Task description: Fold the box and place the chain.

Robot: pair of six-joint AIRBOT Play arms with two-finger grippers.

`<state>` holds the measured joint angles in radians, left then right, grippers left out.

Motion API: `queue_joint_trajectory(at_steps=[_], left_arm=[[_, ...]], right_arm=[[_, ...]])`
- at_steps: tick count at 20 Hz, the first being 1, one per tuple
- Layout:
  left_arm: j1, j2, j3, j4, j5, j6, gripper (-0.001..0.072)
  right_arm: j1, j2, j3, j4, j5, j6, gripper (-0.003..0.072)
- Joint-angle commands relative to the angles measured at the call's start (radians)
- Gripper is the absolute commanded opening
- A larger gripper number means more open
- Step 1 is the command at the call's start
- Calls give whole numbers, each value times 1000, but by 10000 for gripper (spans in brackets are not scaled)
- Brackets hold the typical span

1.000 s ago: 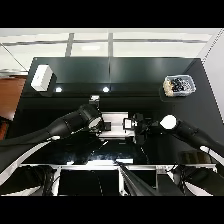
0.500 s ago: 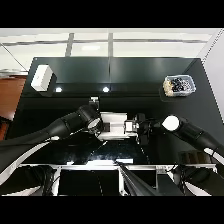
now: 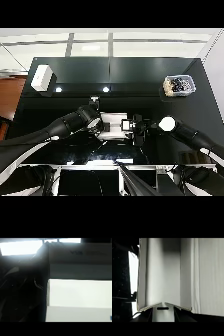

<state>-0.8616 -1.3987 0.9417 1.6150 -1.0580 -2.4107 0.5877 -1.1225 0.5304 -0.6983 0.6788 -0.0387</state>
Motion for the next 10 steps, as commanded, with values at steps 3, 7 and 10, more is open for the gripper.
queue_joint_trajectory(at_steps=[3,7,10], left_arm=[[0,0,0,-8,2,-2,31],[0,0,0,-9,2,-2,31],[0,0,0,-11,2,-2,31]], right_arm=[[21,-26,1,127,-56,10,309],[25,-35,1,142,-71,10,310],[25,-35,1,137,-69,10,425]])
